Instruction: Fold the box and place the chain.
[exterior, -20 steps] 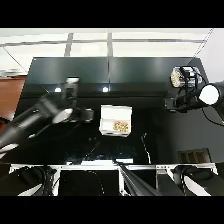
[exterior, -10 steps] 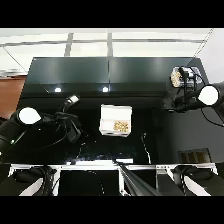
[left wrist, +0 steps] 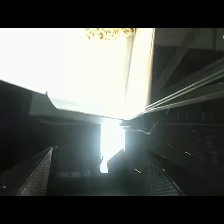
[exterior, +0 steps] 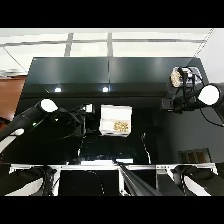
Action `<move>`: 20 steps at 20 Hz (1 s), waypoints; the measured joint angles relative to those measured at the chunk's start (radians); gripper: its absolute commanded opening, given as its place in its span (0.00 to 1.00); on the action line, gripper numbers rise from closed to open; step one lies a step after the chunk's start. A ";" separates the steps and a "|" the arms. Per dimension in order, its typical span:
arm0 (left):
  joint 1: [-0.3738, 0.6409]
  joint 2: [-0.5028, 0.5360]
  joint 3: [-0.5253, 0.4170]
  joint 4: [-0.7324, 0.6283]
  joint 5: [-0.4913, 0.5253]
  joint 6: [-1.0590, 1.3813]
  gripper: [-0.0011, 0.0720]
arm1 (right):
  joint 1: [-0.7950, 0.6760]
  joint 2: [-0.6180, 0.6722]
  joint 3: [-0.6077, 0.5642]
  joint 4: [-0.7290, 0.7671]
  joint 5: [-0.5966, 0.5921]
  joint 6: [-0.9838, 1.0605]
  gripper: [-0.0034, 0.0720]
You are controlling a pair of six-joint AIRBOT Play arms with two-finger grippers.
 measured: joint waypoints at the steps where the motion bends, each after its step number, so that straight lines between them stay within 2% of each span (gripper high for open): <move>1: -0.001 -0.023 0.012 -0.009 0.001 0.022 0.99 | 0.000 0.000 0.000 0.001 0.000 0.000 0.30; 7: -0.017 -0.076 0.032 -0.048 -0.004 0.079 1.00 | 0.000 0.000 0.000 0.005 0.000 0.000 0.30; 20: -0.084 -0.106 0.034 -0.137 0.028 0.093 0.99 | 0.000 0.000 0.000 0.005 -0.010 0.000 0.30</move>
